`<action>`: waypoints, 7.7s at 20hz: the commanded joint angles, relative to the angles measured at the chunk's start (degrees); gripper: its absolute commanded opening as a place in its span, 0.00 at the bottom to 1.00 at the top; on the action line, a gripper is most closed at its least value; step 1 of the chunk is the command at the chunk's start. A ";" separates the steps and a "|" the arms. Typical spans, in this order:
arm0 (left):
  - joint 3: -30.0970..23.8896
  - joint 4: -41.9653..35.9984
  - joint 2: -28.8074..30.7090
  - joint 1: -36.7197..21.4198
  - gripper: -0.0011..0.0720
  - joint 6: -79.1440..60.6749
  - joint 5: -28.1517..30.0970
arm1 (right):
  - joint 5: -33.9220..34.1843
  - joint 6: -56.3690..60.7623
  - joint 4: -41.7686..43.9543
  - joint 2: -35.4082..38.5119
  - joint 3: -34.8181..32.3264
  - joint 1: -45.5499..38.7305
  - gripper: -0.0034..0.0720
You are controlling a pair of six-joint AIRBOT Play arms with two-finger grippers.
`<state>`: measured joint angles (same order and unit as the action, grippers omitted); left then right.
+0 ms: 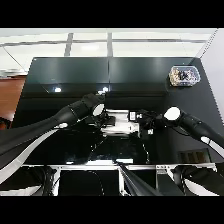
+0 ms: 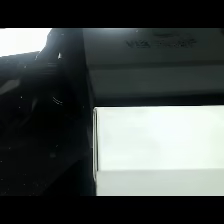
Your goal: Fold the box and place the chain.
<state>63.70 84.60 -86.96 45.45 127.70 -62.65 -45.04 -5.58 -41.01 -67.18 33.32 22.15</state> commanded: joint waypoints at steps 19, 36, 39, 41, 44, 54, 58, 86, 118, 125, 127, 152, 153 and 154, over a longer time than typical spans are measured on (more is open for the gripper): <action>0.04 0.17 0.02 -0.26 0.06 0.24 -0.39 | 3.26 2.67 12.92 -2.58 -0.02 3.26 0.47; 0.04 0.20 0.02 -0.26 0.06 0.22 -0.39 | -16.06 67.56 -4.48 13.18 1.20 -22.45 0.07; 0.04 0.20 0.02 -0.26 0.06 0.22 -0.42 | -10.23 78.07 -6.19 12.90 -3.17 -36.00 0.06; 0.04 0.17 0.02 -0.26 0.06 0.22 -0.42 | -9.20 80.15 -5.97 11.63 -7.23 -39.15 0.06; 0.04 0.13 0.02 -0.26 0.06 0.22 -0.39 | -12.37 74.73 -1.49 7.02 -11.04 -36.35 0.06; 0.04 0.15 0.02 -0.26 0.06 0.22 -0.37 | -13.00 53.72 23.80 -0.96 -7.23 -19.65 0.14; 0.04 0.15 0.02 -0.26 0.06 0.22 -0.37 | -17.66 53.51 22.80 -0.98 -3.41 -19.45 0.79; 0.04 0.15 0.00 -0.26 0.06 0.22 -0.37 | -12.41 103.60 -22.71 -5.22 17.99 9.05 0.52; 0.04 0.20 0.00 -0.26 0.06 0.22 -0.39 | -19.45 137.13 -43.54 -14.93 25.46 20.74 0.31; 0.04 0.20 0.00 -0.26 0.06 0.22 -0.37 | -19.41 136.54 -42.10 -16.11 25.44 20.76 0.30; 0.04 0.20 0.00 -0.26 0.06 0.22 -0.37 | -19.26 135.86 -41.79 -16.46 25.46 20.83 0.06; 0.04 0.17 0.00 -0.26 0.06 0.22 -0.42 | -15.72 132.37 -82.79 8.02 18.32 -3.17 0.51; 0.04 0.17 0.00 -0.26 0.06 0.22 -0.42 | -11.58 132.54 -80.74 7.85 17.44 -6.80 0.87; 0.04 0.17 0.00 -0.26 0.06 0.22 -0.42 | -8.11 132.37 -77.59 7.37 17.25 -10.03 0.99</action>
<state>63.72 84.79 -86.96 45.21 127.90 -63.11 -63.75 125.27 -121.23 -59.55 52.71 21.47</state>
